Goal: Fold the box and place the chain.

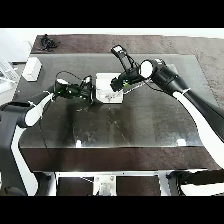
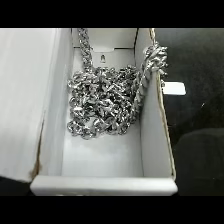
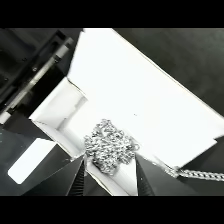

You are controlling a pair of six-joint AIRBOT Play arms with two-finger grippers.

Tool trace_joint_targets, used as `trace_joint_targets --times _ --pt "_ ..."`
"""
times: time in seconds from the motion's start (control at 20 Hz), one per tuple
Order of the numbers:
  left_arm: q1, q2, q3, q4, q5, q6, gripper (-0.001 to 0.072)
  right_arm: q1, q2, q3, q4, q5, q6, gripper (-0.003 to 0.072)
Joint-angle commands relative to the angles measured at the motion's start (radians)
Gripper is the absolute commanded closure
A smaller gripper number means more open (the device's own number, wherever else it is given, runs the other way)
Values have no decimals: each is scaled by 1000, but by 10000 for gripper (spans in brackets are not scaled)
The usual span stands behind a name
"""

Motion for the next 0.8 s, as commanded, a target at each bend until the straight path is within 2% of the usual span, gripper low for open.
trace_joint_targets --times 0.0,0.05,0.1,0.15,0.2,0.45,0.65,0.75 --pt "1 1 0 0 0 0 420 -16 24 4 17 78 0 322" --pt "1 1 0 0 0 0 420 -16 34 3 28 118 0 322" --pt "1 1 0 0 0 0 420 -16 35 3 55 166 -2 360" --pt "1 1 0 0 0 0 420 -16 34 -3 94 221 -13 549" --pt "1 1 0 0 -1 0 419 -16 34 -20 126 244 -38 656" --pt "1 1 0 0 0 0 420 -16 9 -158 203 121 -117 683" --pt "1 1 0 0 0 0 420 -16 -20 -225 274 74 -175 684" --pt "1 1 0 0 0 0 420 -16 -27 -261 301 -36 -192 684"
